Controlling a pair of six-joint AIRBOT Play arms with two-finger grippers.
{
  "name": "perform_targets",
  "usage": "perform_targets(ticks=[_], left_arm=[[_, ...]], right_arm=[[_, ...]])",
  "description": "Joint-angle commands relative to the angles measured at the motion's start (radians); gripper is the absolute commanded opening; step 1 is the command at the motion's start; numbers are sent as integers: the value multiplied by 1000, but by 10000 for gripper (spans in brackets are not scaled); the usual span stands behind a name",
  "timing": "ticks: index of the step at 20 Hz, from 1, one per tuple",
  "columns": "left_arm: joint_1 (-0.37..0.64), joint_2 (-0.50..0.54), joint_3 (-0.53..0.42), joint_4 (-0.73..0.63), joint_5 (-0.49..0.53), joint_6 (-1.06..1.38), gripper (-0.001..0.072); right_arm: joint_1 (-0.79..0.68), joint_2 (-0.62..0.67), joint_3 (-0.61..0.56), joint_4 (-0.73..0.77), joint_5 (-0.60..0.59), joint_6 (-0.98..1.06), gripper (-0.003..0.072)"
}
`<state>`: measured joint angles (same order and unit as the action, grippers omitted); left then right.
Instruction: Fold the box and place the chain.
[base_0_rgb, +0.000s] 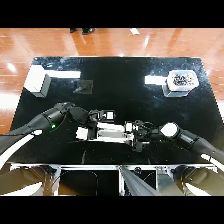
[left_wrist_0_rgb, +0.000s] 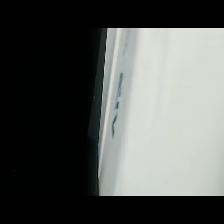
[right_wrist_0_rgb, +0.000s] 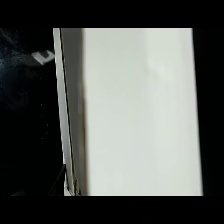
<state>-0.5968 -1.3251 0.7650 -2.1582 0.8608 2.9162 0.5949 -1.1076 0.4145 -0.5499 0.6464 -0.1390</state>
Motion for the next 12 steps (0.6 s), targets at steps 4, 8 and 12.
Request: perform_targets(ticks=[4, 8, 12], left_arm=[[0, 0, 1, 0, -5, -15, 21], [0, 0, 1, 0, -5, -15, 20], [0, 0, 1, -1, 4, -15, 21]], right_arm=[[1, 0, 0, -2, 1, 0, 393], [1, 0, 0, -2, 0, 0, 608], [1, 0, 0, -2, 0, 0, 608]])
